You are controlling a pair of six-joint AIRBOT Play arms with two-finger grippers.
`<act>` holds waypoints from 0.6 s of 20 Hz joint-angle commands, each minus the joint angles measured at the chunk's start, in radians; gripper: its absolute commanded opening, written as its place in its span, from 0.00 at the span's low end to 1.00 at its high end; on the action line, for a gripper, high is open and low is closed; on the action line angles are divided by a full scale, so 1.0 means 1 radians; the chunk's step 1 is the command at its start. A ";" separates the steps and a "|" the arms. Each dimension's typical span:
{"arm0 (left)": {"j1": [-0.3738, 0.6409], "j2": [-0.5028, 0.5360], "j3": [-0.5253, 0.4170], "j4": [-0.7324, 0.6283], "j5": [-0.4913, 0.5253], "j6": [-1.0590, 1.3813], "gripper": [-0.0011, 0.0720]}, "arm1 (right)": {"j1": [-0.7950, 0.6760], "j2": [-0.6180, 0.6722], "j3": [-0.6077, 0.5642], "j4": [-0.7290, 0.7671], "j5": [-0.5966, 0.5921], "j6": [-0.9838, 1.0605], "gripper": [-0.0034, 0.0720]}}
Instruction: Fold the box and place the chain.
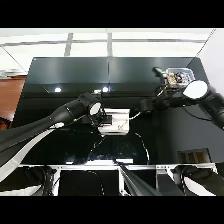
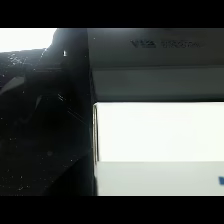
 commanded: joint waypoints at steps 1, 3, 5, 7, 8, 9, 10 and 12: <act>0.001 -0.001 0.001 0.000 0.000 0.000 0.06 | -0.137 0.008 -0.040 -0.246 -0.207 0.066 0.46; 0.001 -0.001 0.001 0.000 0.000 0.000 0.06 | -0.167 -0.016 -0.097 -0.315 -0.454 0.245 0.79; 0.001 -0.001 0.001 0.000 -0.001 0.000 0.06 | -0.180 -0.100 -0.089 -0.280 -0.553 0.292 1.00; 0.001 -0.001 0.001 0.000 -0.002 0.000 0.06 | -0.200 -0.201 -0.040 -0.274 -0.592 0.336 1.00; 0.001 -0.001 0.001 0.001 -0.003 0.001 0.06 | -0.218 -0.256 -0.002 -0.274 -0.584 0.376 1.00; 0.001 -0.001 0.001 0.001 -0.003 0.000 0.06 | -0.238 -0.314 0.048 -0.274 -0.558 0.417 1.00; 0.001 -0.001 0.001 0.000 -0.003 0.001 0.06 | -0.254 -0.365 0.097 -0.274 -0.524 0.444 1.00; 0.001 -0.001 0.001 0.000 -0.003 0.001 0.06 | -0.275 -0.457 0.198 -0.275 -0.451 0.448 1.00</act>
